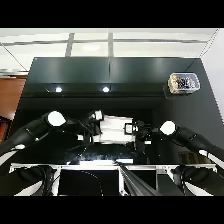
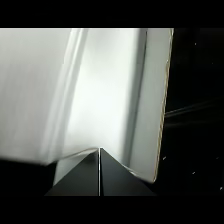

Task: Fold the box and place the chain.

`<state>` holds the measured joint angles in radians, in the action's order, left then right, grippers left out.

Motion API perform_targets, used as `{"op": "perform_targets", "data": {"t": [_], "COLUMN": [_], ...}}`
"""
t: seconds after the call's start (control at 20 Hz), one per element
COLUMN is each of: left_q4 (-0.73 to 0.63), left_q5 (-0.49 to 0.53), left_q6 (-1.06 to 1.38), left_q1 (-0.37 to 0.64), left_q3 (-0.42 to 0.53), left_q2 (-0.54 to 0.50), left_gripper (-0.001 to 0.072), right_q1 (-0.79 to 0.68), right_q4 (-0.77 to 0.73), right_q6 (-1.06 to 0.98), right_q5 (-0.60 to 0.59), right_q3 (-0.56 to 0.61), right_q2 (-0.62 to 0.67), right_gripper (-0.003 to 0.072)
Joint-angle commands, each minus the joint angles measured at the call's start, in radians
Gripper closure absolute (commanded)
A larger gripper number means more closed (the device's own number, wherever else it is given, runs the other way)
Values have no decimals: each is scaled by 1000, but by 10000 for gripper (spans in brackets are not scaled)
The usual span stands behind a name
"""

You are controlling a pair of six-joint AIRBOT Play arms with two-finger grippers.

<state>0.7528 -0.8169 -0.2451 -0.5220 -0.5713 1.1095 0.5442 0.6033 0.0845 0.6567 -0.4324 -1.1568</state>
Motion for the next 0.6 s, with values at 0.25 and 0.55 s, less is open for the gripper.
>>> {"op": "perform_targets", "data": {"t": [0.25,0.55], "left_q4": [503,107], "left_q5": [-269,-311], "left_q6": [-950,-1122], "left_q1": [423,632], "left_q3": [-60,113], "left_q2": [-153,-52], "left_gripper": [683,682], "right_q1": [1,1], "right_q4": [0,0], "right_q6": [0,0], "right_q5": [0,0], "right_q3": [0,0], "right_q2": [0,0], "right_gripper": [579,579]}}
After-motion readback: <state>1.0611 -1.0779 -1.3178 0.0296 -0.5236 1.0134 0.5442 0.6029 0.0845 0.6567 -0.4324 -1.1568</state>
